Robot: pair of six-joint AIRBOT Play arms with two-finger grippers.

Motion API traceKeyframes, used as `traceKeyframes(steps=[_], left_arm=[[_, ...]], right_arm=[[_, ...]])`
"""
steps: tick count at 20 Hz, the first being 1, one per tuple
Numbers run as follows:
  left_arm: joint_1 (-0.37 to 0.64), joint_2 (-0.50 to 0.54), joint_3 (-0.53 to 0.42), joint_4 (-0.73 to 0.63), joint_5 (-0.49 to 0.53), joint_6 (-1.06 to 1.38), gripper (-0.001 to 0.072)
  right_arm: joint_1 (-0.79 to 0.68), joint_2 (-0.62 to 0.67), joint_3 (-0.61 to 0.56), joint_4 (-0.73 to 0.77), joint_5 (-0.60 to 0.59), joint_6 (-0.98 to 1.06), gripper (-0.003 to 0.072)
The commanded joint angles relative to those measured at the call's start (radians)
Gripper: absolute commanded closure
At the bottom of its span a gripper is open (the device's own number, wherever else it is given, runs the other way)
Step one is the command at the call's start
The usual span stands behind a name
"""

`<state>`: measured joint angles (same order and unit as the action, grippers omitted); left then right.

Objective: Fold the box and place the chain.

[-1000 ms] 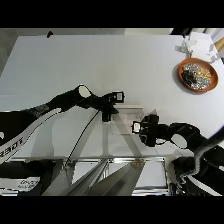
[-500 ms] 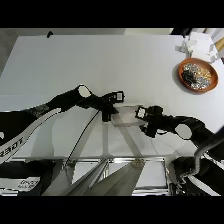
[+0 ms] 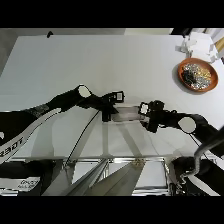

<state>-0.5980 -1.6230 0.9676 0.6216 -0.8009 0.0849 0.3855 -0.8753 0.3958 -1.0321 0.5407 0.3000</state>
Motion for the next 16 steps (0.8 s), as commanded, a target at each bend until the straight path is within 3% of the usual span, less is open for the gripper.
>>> traceKeyframes(steps=[1, 12, 16], left_arm=[[-0.001, 0.0, 0.0, 0.0, 0.0, 0.001, 0.0699], [-0.001, -0.001, 0.0, 0.0, 0.0, 0.001, 0.0699], [-0.001, -0.001, 0.0, 0.0, 0.0, 0.001, 0.0699]], right_arm=[[-0.048, -0.048, 0.001, 0.153, 0.011, -0.173, -0.0008], [-0.155, -0.132, 0.001, 0.389, 0.089, -0.532, -0.0008], [-0.201, -0.17, 0.001, 0.435, 0.116, -0.576, -0.0007]])
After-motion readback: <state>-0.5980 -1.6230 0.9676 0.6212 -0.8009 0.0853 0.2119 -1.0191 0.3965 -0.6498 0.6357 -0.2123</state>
